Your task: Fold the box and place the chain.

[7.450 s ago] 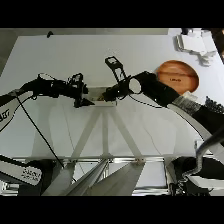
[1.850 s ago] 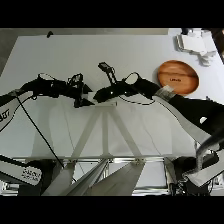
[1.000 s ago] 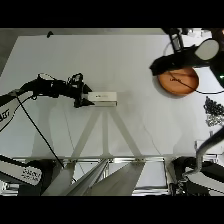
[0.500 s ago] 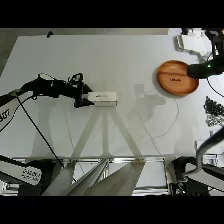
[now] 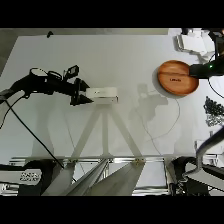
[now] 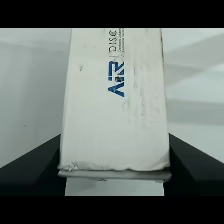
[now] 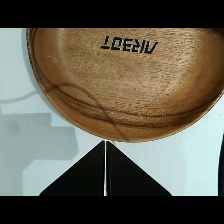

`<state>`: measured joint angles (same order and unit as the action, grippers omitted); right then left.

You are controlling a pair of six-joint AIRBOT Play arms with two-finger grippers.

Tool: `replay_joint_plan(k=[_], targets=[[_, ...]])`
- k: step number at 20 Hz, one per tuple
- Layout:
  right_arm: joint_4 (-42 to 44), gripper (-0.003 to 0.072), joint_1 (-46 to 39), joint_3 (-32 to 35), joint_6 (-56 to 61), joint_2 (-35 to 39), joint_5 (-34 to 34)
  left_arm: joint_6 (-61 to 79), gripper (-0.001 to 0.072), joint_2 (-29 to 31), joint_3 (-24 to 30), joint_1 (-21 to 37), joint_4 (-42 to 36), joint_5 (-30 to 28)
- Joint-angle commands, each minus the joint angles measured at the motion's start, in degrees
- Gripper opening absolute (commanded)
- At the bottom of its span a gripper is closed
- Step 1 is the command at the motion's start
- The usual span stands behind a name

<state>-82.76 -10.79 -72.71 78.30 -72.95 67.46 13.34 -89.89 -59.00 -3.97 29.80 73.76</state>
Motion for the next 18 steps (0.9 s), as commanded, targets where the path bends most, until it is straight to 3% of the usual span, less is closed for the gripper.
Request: replay_joint_plan(k=[1,6,10,13,18], targets=[[0.1,0.0013,-0.1,0.0,0.1,0.0,0.0,-18.3,0.0008,9.8,-0.1,0.2,10.7,1.6],[0.1,0.0013,-0.1,0.0,0.1,0.0,0.0,-40.8,0.0009,24.4,-0.1,0.2,40.0,3.2],[0.1,0.0013,-0.1,0.0,0.1,0.0,0.0,-52.2,0.0008,31.2,-0.1,0.2,53.9,1.6],[0.0,0.0013,-0.1,0.0,0.1,0.0,0.0,-63.5,0.0006,32.0,0.0,1.7,58.5,-6.4],[0.1,0.0013,-0.1,0.0,0.1,0.0,0.0,-76.9,0.0003,32.0,4.7,6.5,54.5,-31.8]])
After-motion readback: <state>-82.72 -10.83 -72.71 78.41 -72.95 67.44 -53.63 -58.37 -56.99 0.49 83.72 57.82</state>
